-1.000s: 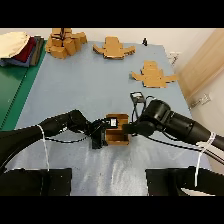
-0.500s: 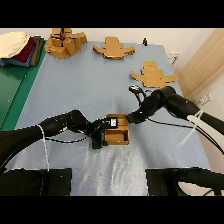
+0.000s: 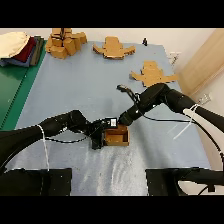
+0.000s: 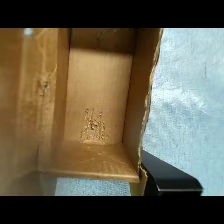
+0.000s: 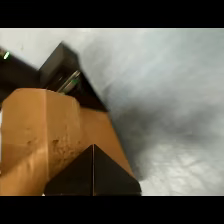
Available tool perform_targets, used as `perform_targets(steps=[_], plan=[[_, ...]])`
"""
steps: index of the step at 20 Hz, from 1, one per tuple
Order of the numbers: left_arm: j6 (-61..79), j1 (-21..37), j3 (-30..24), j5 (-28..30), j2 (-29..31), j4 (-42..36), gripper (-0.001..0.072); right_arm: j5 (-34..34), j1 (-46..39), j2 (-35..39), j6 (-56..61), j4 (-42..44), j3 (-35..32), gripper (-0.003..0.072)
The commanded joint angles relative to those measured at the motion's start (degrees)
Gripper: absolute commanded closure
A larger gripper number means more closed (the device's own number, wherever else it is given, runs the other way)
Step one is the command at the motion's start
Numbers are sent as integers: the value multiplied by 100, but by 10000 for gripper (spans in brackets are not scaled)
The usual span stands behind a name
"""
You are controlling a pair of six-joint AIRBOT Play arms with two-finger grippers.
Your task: Fold the box.
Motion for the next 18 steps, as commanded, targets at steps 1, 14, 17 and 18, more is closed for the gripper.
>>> perform_targets(steps=[1,14,17,18], plan=[[-13,0,4,7,2,-11,193,24,153,-15,-293,-114,-188,684],[-13,0,4,7,2,-11,193,1185,866,1285,-310,-949,-883,683],[-13,0,4,7,2,-11,193,1770,1241,1692,-306,-1327,-1419,683],[-13,0,4,7,2,-11,193,1967,1338,1821,-278,-1475,-1598,683]])
